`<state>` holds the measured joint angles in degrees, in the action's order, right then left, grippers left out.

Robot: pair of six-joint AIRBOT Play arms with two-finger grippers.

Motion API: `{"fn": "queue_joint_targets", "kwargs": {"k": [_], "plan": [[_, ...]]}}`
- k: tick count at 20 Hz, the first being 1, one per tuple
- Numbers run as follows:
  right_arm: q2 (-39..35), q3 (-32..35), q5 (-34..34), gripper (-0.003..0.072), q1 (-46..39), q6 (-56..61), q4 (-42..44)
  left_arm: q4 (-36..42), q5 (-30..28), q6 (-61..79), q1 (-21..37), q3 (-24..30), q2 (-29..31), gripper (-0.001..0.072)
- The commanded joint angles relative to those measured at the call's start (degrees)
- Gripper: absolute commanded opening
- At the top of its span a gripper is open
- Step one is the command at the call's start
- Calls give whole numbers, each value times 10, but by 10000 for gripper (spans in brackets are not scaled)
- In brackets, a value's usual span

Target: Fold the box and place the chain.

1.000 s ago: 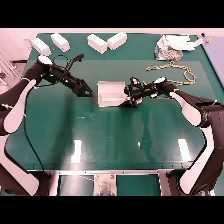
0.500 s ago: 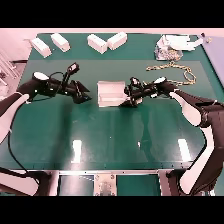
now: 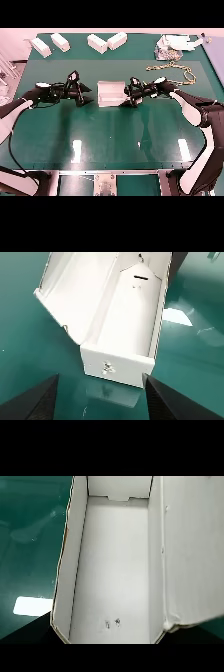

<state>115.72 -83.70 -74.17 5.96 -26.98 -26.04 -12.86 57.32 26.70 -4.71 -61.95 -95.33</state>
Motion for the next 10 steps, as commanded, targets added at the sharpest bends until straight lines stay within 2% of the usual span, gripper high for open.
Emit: {"fn": "queue_joint_targets", "kwargs": {"k": [1,6,8,10], "plan": [[0,0,0,577,0,0,0,-28,22,-10,0,-4,-2,603],[0,0,0,577,0,0,0,-78,47,2,0,-20,-9,602],[0,0,0,577,0,0,0,-86,35,-10,0,-43,-24,604],[0,0,0,577,0,0,0,-83,12,-13,0,-43,-23,604]]}}
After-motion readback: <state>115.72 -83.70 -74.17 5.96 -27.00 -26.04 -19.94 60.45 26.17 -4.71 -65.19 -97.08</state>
